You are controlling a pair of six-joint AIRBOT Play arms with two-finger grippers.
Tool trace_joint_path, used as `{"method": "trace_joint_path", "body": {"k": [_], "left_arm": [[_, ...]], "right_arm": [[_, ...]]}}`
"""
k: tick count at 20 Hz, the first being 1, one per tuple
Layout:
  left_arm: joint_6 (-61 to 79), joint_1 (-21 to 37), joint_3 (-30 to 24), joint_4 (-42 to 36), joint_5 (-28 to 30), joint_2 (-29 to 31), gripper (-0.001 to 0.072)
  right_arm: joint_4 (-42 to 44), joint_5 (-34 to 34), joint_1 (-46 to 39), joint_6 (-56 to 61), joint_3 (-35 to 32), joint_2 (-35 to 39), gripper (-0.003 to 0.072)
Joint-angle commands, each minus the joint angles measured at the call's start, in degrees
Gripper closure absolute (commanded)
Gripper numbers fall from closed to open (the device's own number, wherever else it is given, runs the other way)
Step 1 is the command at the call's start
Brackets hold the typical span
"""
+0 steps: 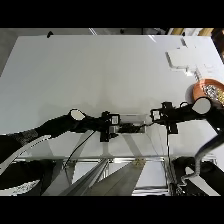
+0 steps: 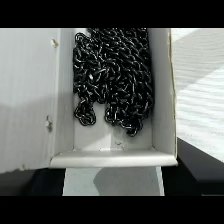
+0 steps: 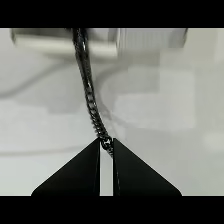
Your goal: Fold the box and place the chain.
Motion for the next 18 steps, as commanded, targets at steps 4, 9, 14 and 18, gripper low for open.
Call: {"method": "trace_joint_path", "body": {"k": [4, 9, 14, 18], "left_arm": [[0.02, 0.0, 0.0, 0.0, 0.02, -0.02, 0.0364], [0.02, 0.0, 0.0, 0.0, 0.02, -0.02, 0.0364], [0.0, 0.0, 0.0, 0.0, 0.02, -0.02, 0.0364], [0.02, 0.0, 0.0, 0.0, 0.02, -0.02, 0.0364]], "right_arm": [[18.14, -2.05, 12.96, 0.57, 0.0, 6.95, 0.0665], [25.88, -16.02, 24.85, 0.57, 0.0, 6.95, 0.0664], [32.46, -27.85, 29.64, 0.57, 0.0, 6.95, 0.0664], [34.69, -29.4, 29.64, 0.57, 0.0, 6.95, 0.0664]]}}
